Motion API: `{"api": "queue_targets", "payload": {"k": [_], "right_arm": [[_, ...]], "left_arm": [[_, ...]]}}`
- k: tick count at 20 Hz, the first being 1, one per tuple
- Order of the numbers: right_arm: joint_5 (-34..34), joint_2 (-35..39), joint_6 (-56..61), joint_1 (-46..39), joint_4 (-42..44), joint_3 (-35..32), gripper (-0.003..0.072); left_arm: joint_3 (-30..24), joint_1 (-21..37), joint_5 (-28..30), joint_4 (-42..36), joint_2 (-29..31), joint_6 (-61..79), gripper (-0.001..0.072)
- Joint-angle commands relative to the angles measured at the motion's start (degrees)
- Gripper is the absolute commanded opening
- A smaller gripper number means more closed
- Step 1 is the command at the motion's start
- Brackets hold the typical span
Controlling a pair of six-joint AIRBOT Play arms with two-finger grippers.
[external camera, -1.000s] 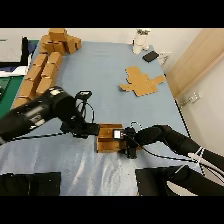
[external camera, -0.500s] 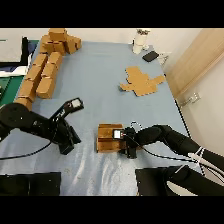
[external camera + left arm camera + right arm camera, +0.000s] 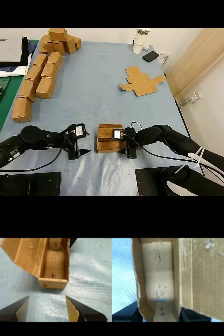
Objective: Fold the box.
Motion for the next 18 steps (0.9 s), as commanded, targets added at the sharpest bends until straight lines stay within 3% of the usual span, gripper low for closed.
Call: {"api": "queue_targets", "payload": {"k": [1, 8, 18], "right_arm": [[0.0, 0.0, 0.0, 0.0, 0.0, 0.0, 0.05], [0.0, 0.0, 0.0, 0.0, 0.0, 0.0, 0.0501], [0.0, 0.0, 0.0, 0.0, 0.0, 0.0, 0.05]], "left_arm": [[-0.2, -2.6, 3.9, -3.8, -5.9, 8.3, 0.0699], [4.1, -6.5, 4.0, -5.2, -12.7, 8.5, 0.07], [7.2, -9.0, 4.5, -6.7, -16.9, 8.5, 0.0699]]}}
